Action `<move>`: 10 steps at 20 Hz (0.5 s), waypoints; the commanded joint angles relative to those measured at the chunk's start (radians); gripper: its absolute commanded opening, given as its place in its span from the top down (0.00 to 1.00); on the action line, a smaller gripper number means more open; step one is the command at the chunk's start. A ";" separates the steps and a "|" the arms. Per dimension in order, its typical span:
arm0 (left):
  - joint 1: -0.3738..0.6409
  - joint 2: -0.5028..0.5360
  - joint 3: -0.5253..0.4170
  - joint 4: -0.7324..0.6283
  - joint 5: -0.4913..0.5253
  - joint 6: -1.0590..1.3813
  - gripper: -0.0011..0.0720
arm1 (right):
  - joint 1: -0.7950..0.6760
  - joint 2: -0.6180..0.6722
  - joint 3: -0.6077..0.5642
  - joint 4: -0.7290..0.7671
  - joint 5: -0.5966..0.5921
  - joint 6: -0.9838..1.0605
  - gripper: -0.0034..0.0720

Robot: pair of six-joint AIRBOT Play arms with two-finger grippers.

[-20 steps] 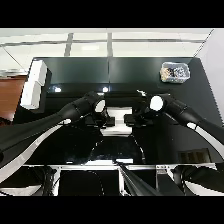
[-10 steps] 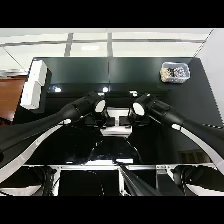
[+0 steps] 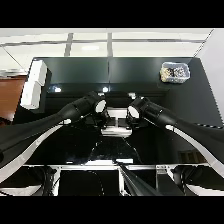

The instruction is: Fold the box and place the chain.

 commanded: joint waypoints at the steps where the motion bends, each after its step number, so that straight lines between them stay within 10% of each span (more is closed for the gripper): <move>1: 0.000 0.001 0.000 0.003 0.005 0.002 0.95 | 0.003 -0.005 0.000 0.001 0.003 0.011 0.94; 5: 0.000 0.001 0.000 0.003 0.004 0.002 0.95 | 0.001 -0.005 0.001 0.010 0.000 0.012 0.77; 10: 0.000 0.001 0.000 0.003 0.005 0.002 0.95 | -0.007 -0.001 0.001 0.009 0.003 0.010 0.94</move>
